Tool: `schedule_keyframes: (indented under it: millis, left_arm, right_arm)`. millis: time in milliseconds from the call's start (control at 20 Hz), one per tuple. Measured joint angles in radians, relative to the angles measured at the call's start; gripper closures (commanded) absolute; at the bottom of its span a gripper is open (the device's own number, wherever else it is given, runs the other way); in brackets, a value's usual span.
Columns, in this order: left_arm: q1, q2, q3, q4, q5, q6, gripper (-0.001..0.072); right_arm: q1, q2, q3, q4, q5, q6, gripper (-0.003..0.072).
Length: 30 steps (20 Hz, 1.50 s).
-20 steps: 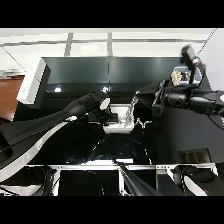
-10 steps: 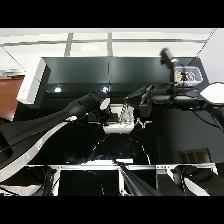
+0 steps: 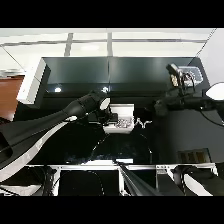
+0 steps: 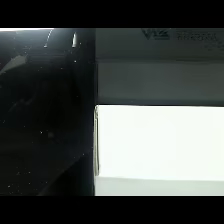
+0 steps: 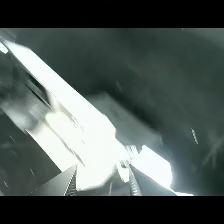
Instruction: Fold the box and place the chain.
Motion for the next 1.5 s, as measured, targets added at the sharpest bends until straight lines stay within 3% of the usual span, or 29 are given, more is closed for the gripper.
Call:
schedule_keyframes:
  millis: [50, 100, 300, 550, 650, 700, 1000, 1050, 1100, 1150, 1200, 1250, 1500]
  left_arm:
    - [0.0, 0.0, 0.0, 0.0, 0.0, 0.0, 0.0675]
    - [0.0, 0.0, 0.0, 0.0, 0.0, 0.0, 0.0676]
    - [0.0, 0.0, 0.0, 0.0, 0.0, 0.0, 0.0676]
    - [0.0, 0.0, 0.0, 0.0, 0.0, 0.0, 0.0675]
    - [0.0, 0.0, 0.0, 0.0, 0.0, 0.0, 0.0676]
    - [0.0, 0.0, 0.0, 0.0, 0.0, 0.0, 0.0676]
    - [0.0, 0.0, 0.0, 0.0, 0.0, 0.0, 0.0675]
    - [0.0, 0.0, 0.0, 0.0, 0.0, 0.0, 0.0675]
    - [0.0, 0.0, 0.0, 0.0, 0.0, 0.0, 0.0676]
    - [0.0, 0.0, 0.0, 0.0, 0.0, 0.0, 0.0675]
    - [0.0, 0.0, 0.0, 0.0, 0.0, 0.0, 0.0675]
    - [0.0, 0.0, 0.0, 0.0, 0.0, 0.0, 0.0675]
    - [0.0, 0.0, 0.0, 0.0, 0.0, 0.0, 0.0675]
  right_arm:
    - [-0.019, 0.0, -0.052, 0.02, 0.005, -0.034, 0.017]
    - [-0.027, 0.0, -0.106, 0.06, -0.006, -0.084, -0.0034]
    - [0.043, 0.001, -0.298, 0.201, -0.203, -0.414, -0.0032]
    - [0.162, -0.005, -0.383, 0.109, -0.446, -0.735, -0.0031]
    - [0.175, -0.015, -0.39, 0.089, -0.499, -0.791, -0.0018]
    - [0.179, -0.021, -0.393, 0.084, -0.521, -0.809, 0.0026]
    - [0.187, -0.05, -0.397, 0.069, -0.565, -0.856, 0.0027]
    - [0.188, -0.054, -0.396, 0.071, -0.568, -0.858, 0.0072]
    - [0.188, -0.058, -0.396, 0.072, -0.569, -0.859, 0.0246]
    - [0.188, -0.064, -0.396, 0.076, -0.569, -0.86, 0.0261]
    - [0.188, -0.069, -0.396, 0.077, -0.57, -0.861, 0.0393]
    - [0.188, -0.072, -0.396, 0.078, -0.572, -0.863, 0.0672]
    - [0.188, -0.067, -0.387, 0.058, -0.571, -0.848, 0.0657]
